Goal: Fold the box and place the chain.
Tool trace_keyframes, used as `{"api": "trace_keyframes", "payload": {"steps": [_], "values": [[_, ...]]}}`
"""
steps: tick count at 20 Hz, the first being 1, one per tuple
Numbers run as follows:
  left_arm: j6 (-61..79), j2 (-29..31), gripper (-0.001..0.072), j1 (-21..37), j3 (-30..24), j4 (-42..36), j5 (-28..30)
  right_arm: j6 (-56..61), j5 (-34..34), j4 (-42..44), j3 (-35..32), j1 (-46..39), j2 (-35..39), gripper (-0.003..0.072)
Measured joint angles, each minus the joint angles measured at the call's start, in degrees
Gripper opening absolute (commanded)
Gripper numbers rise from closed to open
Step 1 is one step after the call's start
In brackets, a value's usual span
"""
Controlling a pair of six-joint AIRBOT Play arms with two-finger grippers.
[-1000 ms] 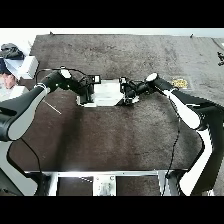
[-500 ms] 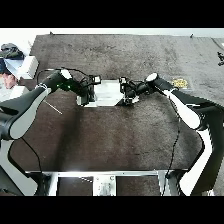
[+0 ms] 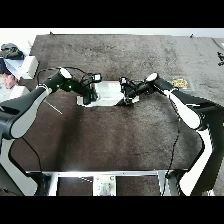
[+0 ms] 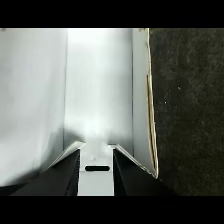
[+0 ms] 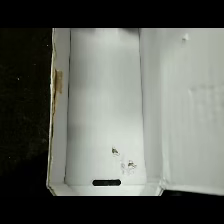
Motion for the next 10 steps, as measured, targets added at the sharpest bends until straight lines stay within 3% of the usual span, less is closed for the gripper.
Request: {"api": "trace_keyframes", "payload": {"steps": [2,5,9,10], "values": [[0.4,-0.3,0.0437,0.0,0.0,-0.7,0.0,0.0,0.0,0.0,0.0,0.0,0.0,0.0331],[0.7,-0.6,0.0616,0.0,0.0,-1.6,0.0,0.0,0.0,0.0,0.0,0.0,0.0,0.0332],[0.9,-0.7,0.0606,0.0,0.0,-2.4,0.0,0.0,0.0,0.0,0.0,0.0,0.0,0.0331],[0.9,-0.7,0.0484,0.0,0.0,-2.6,0.0,0.0,0.0,0.0,0.0,0.0,0.0,0.0331]]}}
